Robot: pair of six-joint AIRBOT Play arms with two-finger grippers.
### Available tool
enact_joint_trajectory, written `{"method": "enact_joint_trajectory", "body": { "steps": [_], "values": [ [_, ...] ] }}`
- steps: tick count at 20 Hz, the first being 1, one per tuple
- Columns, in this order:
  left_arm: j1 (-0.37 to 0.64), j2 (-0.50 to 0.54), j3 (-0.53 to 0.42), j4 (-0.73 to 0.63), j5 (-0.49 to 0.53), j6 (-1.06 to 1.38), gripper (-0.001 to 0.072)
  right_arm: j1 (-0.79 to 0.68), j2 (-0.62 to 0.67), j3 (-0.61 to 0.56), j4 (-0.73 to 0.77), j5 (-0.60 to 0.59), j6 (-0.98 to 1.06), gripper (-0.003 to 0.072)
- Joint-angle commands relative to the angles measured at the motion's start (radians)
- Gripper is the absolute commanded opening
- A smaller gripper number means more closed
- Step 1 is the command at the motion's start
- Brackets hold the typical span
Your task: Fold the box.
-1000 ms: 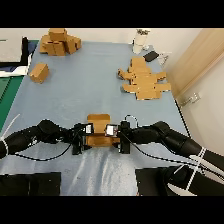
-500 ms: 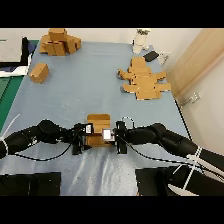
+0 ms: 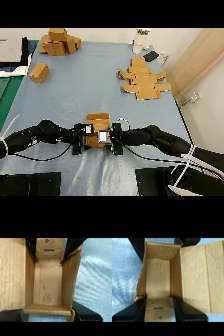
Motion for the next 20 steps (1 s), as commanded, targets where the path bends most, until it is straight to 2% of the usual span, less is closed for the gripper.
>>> {"method": "enact_joint_trajectory", "body": {
  "steps": [1, 4, 5, 7, 8, 9, 11, 12, 14, 15, 17, 20],
  "values": [
    [0.001, 0.000, 0.000, -0.002, 0.000, -0.002, 0.0506, 0.003, 0.012, 0.000, -0.031, -0.007, 0.025, 0.0528],
    [0.001, 0.000, 0.000, -0.002, 0.000, -0.002, 0.0506, 0.002, 0.059, 0.000, -0.144, -0.022, 0.207, 0.0509],
    [0.001, 0.000, 0.000, -0.002, 0.000, -0.002, 0.0506, 0.002, 0.082, 0.000, -0.225, -0.039, 0.308, 0.0508],
    [0.001, 0.000, 0.000, -0.002, 0.000, -0.002, 0.0506, 0.001, 0.130, 0.000, -0.483, -0.107, 0.646, 0.0489],
    [0.001, 0.000, 0.000, -0.001, 0.000, -0.002, 0.0507, -0.004, 0.155, 0.000, -0.638, -0.161, 0.872, 0.0344],
    [0.001, 0.000, 0.000, -0.001, 0.000, -0.002, 0.0507, -0.014, 0.179, 0.000, -0.782, -0.225, 1.071, 0.0241],
    [0.001, 0.000, 0.000, -0.002, 0.000, -0.002, 0.0506, -0.046, 0.233, 0.004, -0.986, -0.377, 1.405, 0.0082],
    [0.001, 0.000, 0.000, -0.002, 0.000, -0.002, 0.0506, -0.072, 0.265, 0.004, -1.027, -0.439, 1.514, 0.0082],
    [0.001, 0.000, 0.000, -0.002, 0.000, -0.002, 0.0507, -0.158, 0.312, 0.003, -1.004, -0.508, 1.658, 0.0004],
    [0.001, 0.000, 0.000, -0.002, 0.000, -0.002, 0.0506, -0.220, 0.316, 0.001, -0.945, -0.526, 1.694, 0.0004],
    [0.001, 0.000, 0.000, -0.002, 0.000, -0.002, 0.0507, -0.340, 0.300, -0.014, -0.754, -0.516, 1.667, 0.0004],
    [0.001, 0.000, 0.000, -0.002, 0.000, -0.002, 0.0507, -0.444, 0.249, -0.057, -0.338, -0.443, 1.449, 0.0003]
  ]
}}
